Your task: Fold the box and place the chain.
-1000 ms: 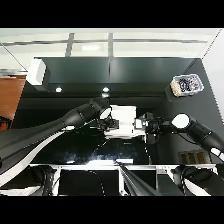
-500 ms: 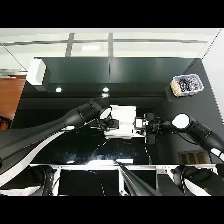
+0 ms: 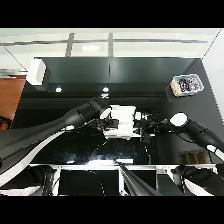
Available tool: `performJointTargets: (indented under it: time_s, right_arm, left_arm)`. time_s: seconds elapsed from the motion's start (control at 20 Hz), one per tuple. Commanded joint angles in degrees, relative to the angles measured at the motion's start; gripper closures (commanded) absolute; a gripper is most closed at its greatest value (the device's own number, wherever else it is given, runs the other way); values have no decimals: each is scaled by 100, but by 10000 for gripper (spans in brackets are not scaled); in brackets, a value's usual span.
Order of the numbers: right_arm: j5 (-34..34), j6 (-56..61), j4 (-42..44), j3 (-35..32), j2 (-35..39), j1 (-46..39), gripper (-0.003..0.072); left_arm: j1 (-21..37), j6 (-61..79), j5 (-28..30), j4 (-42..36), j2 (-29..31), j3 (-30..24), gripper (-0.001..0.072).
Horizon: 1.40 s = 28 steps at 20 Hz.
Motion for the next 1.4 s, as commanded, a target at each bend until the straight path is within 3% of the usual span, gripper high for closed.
performJointTargets:
  time_s: [0.0, 0.4, 0.45, 0.55, 0.6, 0.65, 0.7, 0.75, 0.8, 0.9, 1.1, 1.2, 1.35]
  right_arm:
    - [4, 22, 516, 0, -177, 2, 489]
    - [9, 22, 590, 0, -240, 2, 485]
    - [0, 22, 590, 0, -240, 2, 361]
    - [9, 20, 566, 0, -240, 2, 318]
    - [11, 22, 520, 0, -240, 0, 323]
    - [15, 22, 466, 0, -240, 2, 516]
    - [13, 24, 459, 0, -240, 0, 535]
    - [-11, 28, 470, 0, -240, 0, 316]
    - [-24, 31, 457, 0, -240, 0, 216]
    - [2, 46, 282, 0, -240, 0, 638]
    - [35, 999, 68, 33, -153, -98, 670]
    - [208, 2614, -546, 201, 131, -439, 670]
    - [1034, 5042, -1565, 717, 643, -1615, 670]
  left_arm:
    - [2, -2, 26, -13, -2, 4, 680]
    - [2, -2, 31, -11, -2, 4, 680]
    - [2, -4, 28, -13, -2, 4, 680]
    - [2, -2, 26, -11, -2, 4, 680]
    - [2, -2, 26, -11, -2, 4, 680]
    - [2, -2, 28, -13, -2, 4, 680]
    - [2, -2, 26, -11, -2, 4, 680]
    - [2, -2, 26, -13, -2, 4, 680]
    - [2, -2, 26, -13, -2, 4, 680]
    - [2, -2, 26, -13, -2, 4, 680]
    - [0, -2, 15, -11, -2, 4, 680]
    - [2, -4, -46, -9, -4, 4, 680]
    - [4, -2, -68, -9, -4, 4, 680]
